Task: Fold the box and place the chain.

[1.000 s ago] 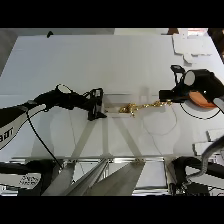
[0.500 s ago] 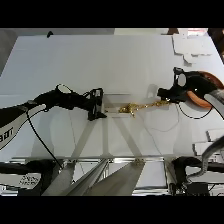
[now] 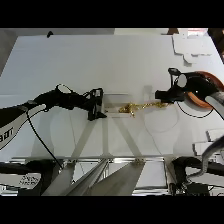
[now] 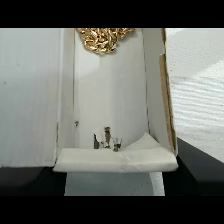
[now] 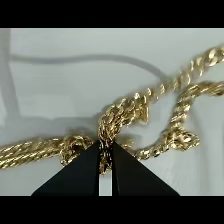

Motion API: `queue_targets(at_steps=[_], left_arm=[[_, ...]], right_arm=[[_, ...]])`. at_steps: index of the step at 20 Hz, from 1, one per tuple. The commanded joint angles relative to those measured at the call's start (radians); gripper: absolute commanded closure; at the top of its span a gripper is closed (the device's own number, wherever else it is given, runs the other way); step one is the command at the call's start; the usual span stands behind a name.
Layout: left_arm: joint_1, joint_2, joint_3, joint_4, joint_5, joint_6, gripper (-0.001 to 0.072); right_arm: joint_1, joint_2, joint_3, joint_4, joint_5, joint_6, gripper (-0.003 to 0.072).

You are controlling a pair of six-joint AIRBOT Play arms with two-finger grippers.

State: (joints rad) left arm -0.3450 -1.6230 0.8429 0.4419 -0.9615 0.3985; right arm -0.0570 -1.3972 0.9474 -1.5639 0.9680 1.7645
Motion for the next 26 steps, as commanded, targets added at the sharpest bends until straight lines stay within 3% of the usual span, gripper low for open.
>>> queue_targets(at_steps=[1,6,10,13,18,26], left_arm=[[0.001,0.001,0.000,0.000,0.000,0.000,0.0552],[0.001,0.000,0.000,0.000,0.000,0.000,0.0552],[0.001,0.001,0.000,0.000,0.000,0.000,0.0552],[0.001,0.001,0.000,0.000,0.000,0.000,0.0552],[0.001,0.001,0.000,0.000,0.000,0.000,0.0552],[0.001,0.001,0.000,0.000,0.000,0.000,0.0552]], right_arm=[[0.052,0.122,0.002,-0.018,0.021,-0.125,0.0672],[0.205,0.247,0.002,-0.018,0.030,-0.157,0.0672],[0.373,0.256,0.002,-0.018,0.043,-0.159,0.0671],[0.499,0.255,0.002,-0.010,-0.024,-0.157,0.0671],[0.642,0.251,0.002,0.008,-0.251,-0.068,0.0670],[0.677,0.136,0.002,0.188,-0.391,-0.073,0.0670]])
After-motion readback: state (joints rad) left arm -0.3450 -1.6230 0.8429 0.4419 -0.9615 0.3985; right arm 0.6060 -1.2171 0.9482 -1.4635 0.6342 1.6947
